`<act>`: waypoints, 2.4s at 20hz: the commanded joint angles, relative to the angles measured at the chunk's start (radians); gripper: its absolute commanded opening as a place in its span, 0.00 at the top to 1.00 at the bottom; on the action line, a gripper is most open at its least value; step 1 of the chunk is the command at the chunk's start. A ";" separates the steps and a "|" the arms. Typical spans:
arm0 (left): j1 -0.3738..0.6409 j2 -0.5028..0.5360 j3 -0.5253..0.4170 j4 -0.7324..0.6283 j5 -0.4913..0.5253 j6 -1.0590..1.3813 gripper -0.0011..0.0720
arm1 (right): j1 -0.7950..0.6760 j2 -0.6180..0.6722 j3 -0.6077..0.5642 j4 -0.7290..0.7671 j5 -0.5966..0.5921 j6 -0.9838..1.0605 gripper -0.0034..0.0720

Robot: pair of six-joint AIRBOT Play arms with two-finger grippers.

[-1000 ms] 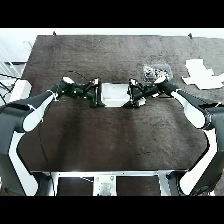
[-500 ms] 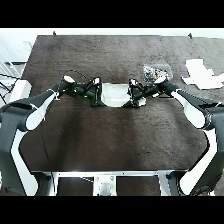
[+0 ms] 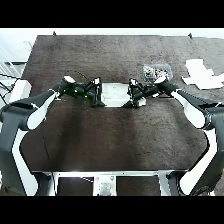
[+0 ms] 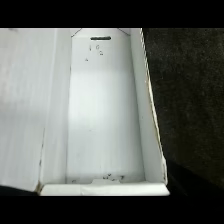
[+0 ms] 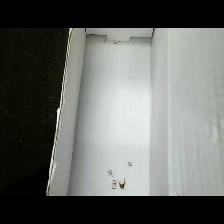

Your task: Fold the box and place the chain.

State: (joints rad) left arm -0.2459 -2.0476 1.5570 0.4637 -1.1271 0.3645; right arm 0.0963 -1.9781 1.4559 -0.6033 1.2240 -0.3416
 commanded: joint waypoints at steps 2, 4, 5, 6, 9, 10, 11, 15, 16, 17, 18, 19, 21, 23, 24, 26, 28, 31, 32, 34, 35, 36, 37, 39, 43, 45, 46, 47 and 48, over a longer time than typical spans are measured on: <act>0.000 -0.001 0.001 0.005 0.015 0.003 0.00 | 0.001 -0.001 0.000 0.000 0.000 0.001 0.18; 0.000 -0.002 0.001 0.007 0.019 0.003 0.00 | 0.001 -0.001 0.000 0.000 0.000 0.000 0.18; 0.000 -0.002 0.001 0.007 0.020 0.003 0.00 | 0.001 -0.001 0.000 0.000 0.000 0.001 0.18; 0.000 -0.003 0.001 0.007 0.025 0.003 0.00 | 0.001 -0.001 0.000 0.000 0.000 0.000 0.18; 0.000 -0.010 0.001 0.014 0.040 0.003 0.00 | 0.001 -0.001 0.000 0.000 0.000 0.000 0.18; 0.000 -0.015 0.001 0.013 0.044 0.003 0.00 | 0.001 -0.001 0.000 0.000 0.000 0.000 0.18; 0.000 -0.015 0.001 0.010 0.043 0.003 0.00 | 0.001 -0.001 0.000 0.000 0.000 0.000 0.18; 0.000 -0.016 0.001 0.008 0.036 0.003 0.01 | 0.001 -0.001 0.000 0.000 0.000 0.001 0.18; 0.000 -0.016 0.001 0.008 0.021 0.003 0.11 | 0.001 -0.001 0.000 0.000 0.000 0.000 0.18; 0.000 -0.016 0.001 0.008 0.016 0.004 0.14 | 0.001 -0.001 0.000 0.000 0.000 0.000 0.18; 0.000 -0.016 0.001 0.009 0.015 0.008 0.14 | 0.001 -0.001 0.000 0.000 0.000 0.000 0.18; 0.000 -0.016 0.001 0.014 0.015 0.008 0.14 | 0.001 -0.001 0.000 0.000 0.000 0.000 0.18; 0.000 -0.016 0.001 0.023 0.016 0.008 0.14 | 0.001 -0.001 0.000 0.000 0.000 0.001 0.18; 0.000 -0.016 0.001 0.023 0.016 0.008 0.14 | 0.001 -0.001 0.000 0.000 0.000 0.001 0.18; 0.000 -0.016 0.001 0.023 0.016 0.008 0.13 | 0.001 -0.001 0.000 0.000 0.000 0.000 0.18; 0.000 -0.016 0.001 0.023 0.016 0.007 0.13 | 0.001 -0.001 0.000 0.000 0.000 0.001 0.18; 0.000 -0.016 0.001 0.023 0.018 0.007 0.13 | 0.001 -0.001 0.000 0.000 0.000 0.000 0.18; 0.000 -0.016 0.001 0.022 0.018 0.007 0.13 | 0.001 -0.001 0.000 0.000 0.000 0.001 0.18; 0.000 -0.016 0.001 0.022 0.018 0.007 0.13 | 0.001 -0.001 0.000 0.000 0.000 0.000 0.18; 0.000 -0.016 0.001 0.022 0.017 0.007 0.13 | 0.001 -0.001 0.000 0.000 0.000 0.001 0.18; 0.000 -0.016 0.001 0.022 0.017 0.007 0.13 | 0.001 -0.001 0.000 0.000 0.000 0.000 0.18; 0.000 -0.016 0.001 0.022 0.017 0.007 0.13 | 0.001 -0.001 0.000 0.000 0.000 0.001 0.18; 0.000 -0.016 0.001 0.022 0.017 0.007 0.13 | 0.001 -0.001 0.000 0.000 0.000 0.000 0.18; 0.000 -0.016 0.001 0.022 0.017 0.007 0.13 | 0.001 -0.001 0.000 0.000 0.000 0.000 0.18; 0.000 -0.016 0.001 0.022 0.017 0.007 0.13 | 0.002 -0.001 0.000 0.000 0.000 0.000 0.18; 0.000 -0.016 0.001 0.022 0.017 0.007 0.13 | 0.002 -0.001 0.000 0.000 0.000 0.000 0.18; 0.000 -0.016 0.001 0.022 0.017 0.007 0.13 | 0.002 -0.001 0.000 0.000 0.000 0.000 0.18; 0.000 -0.016 0.001 0.022 0.017 0.007 0.13 | 0.002 -0.001 0.000 0.000 0.000 0.000 0.18; 0.000 -0.016 0.001 0.022 0.017 0.007 0.13 | 0.002 -0.001 0.000 0.000 0.000 0.000 0.18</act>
State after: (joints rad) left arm -0.2462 -2.0624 1.5578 0.4854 -1.1107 0.3710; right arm 0.0971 -1.9781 1.4559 -0.6033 1.2247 -0.3412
